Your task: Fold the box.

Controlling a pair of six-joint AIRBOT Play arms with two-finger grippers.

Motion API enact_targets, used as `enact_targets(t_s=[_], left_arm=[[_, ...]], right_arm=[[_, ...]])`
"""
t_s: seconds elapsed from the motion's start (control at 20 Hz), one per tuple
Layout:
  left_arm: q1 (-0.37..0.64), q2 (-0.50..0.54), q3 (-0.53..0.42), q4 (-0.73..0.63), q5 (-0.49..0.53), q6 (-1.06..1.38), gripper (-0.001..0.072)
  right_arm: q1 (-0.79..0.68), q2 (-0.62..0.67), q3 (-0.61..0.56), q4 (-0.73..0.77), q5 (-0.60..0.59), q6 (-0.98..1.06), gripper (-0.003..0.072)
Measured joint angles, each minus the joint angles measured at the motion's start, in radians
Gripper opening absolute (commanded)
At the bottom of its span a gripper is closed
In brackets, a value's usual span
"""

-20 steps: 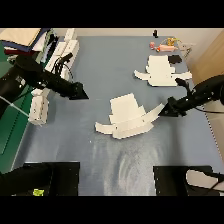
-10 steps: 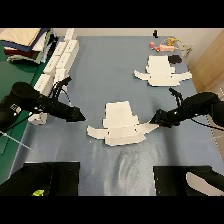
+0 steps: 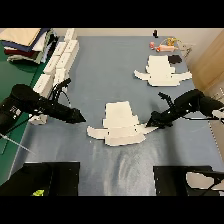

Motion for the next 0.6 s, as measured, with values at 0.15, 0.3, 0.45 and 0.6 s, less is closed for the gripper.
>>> enact_targets(t_s=[0.15, 0.3, 0.45, 0.6], left_arm=[[0.0, 0.0, 0.0, -0.01, 0.007, 0.0, 0.0016], [0.001, -0.003, 0.0, -0.014, 0.04, 0.0, 0.0017], [0.001, -0.027, 0.007, -0.014, 0.073, 0.0, 0.0018], [0.001, -0.074, 0.022, -0.013, 0.086, 0.002, 0.0553]], right_arm=[[0.014, -0.019, 0.003, 0.027, -0.018, -0.045, 0.0004], [0.042, -0.004, -0.011, 0.053, -0.027, -0.073, 0.0004], [0.101, 0.082, -0.082, 0.072, 0.017, -0.081, 0.0004], [0.187, 0.223, -0.19, 0.084, 0.14, -0.062, 0.0004]])
